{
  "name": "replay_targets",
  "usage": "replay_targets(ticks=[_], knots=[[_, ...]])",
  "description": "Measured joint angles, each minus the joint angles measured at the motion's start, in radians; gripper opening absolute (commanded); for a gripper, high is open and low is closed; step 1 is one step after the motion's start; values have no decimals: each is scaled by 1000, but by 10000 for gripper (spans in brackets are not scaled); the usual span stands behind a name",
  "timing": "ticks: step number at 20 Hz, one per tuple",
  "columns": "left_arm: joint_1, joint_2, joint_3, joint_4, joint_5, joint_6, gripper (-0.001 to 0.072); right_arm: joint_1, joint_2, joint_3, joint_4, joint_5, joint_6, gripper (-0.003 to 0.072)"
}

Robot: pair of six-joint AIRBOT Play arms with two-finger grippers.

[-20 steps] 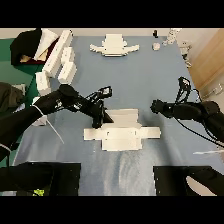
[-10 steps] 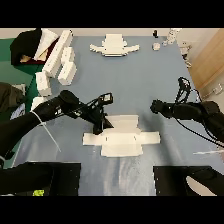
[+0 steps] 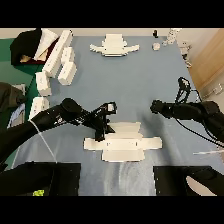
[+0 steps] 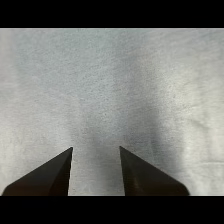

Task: Fold the box.

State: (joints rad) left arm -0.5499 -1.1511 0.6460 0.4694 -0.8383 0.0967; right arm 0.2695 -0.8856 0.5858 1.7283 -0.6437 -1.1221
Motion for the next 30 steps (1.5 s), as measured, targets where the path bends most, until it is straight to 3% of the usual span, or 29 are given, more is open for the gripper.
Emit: replay_targets(ticks=[7,16,23,30], knots=[[-60,157,-86,0,135,11,12,0,0,0,0,-4,0,463],[-313,235,-262,-2,573,51,13,0,0,0,1,-4,0,463],[-368,254,-296,1,629,50,13,0,0,0,2,-10,0,464],[-377,400,-300,5,680,180,11,0,0,0,6,-18,0,463]])
